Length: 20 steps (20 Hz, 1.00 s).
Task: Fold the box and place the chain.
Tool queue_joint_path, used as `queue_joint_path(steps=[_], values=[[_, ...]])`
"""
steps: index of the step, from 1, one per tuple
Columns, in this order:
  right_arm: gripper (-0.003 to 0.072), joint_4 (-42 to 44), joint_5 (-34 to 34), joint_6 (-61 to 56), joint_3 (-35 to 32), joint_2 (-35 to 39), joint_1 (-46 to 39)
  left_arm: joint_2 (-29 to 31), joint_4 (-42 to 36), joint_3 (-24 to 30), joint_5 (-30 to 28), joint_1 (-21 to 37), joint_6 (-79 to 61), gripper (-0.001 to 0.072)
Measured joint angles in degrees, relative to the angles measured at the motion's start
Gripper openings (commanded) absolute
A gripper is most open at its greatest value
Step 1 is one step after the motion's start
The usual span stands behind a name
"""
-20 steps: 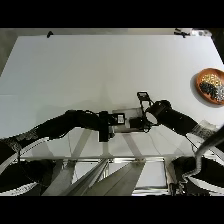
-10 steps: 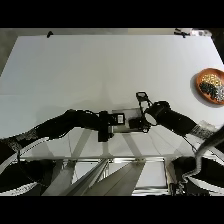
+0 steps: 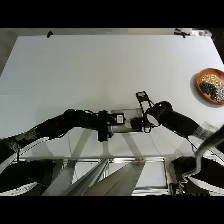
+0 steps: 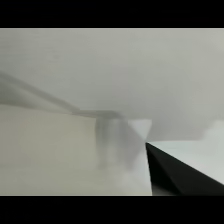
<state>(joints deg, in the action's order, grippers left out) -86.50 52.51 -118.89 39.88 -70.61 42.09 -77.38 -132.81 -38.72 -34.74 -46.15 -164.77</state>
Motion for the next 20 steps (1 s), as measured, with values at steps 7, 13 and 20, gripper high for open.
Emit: queue_joint_path(steps=[7,13,20], values=[[0.0599,-3.72,5.81,4.42,0.04,9.75,-0.04,0.02,0.13,0.0,-0.35,-0.02,-0.13,0.0013],[0.0579,-16.94,14.29,5.22,0.02,23.91,-2.01,0.02,0.17,0.0,-0.48,0.0,-0.17,0.0013],[0.0536,-33.55,4.94,8.26,0.02,34.93,-26.03,0.02,0.2,0.0,-0.55,-0.02,-0.17,0.0013]])
